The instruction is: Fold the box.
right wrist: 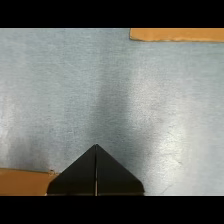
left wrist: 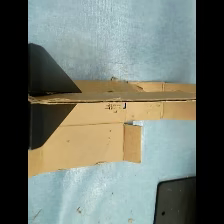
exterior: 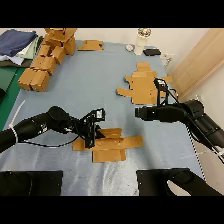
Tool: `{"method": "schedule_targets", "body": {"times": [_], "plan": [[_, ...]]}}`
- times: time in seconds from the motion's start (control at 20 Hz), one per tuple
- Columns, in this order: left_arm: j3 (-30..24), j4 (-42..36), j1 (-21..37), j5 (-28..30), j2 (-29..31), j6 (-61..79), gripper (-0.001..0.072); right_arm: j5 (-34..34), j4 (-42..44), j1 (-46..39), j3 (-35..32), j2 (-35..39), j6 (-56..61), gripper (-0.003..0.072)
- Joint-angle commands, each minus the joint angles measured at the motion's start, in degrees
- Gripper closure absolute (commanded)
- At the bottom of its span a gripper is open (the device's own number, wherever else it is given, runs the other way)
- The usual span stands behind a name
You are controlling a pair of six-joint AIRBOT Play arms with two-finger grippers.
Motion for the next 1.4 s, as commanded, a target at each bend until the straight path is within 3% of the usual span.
{"method": "schedule_targets", "body": {"times": [0.0, 1.1, 1.35], "plan": [[0.2, 0.5, 0.1, -0.7, 0.1, -0.2, 0.0699, 0.0, 0.1, 0.0, 0.0, 0.0, 0.0, 0.0686], [2.1, 6.2, 0.1, 0.5, 0.0, -7.6, 0.0698, -2.6, 1.2, 0.0, 0.0, -2.5, 0.0, 0.0685], [2.1, 6.0, 0.1, 0.4, 0.0, -7.6, 0.0698, -15.0, 4.0, 4.1, 0.0, 1.6, -3.7, 0.0687]]}}
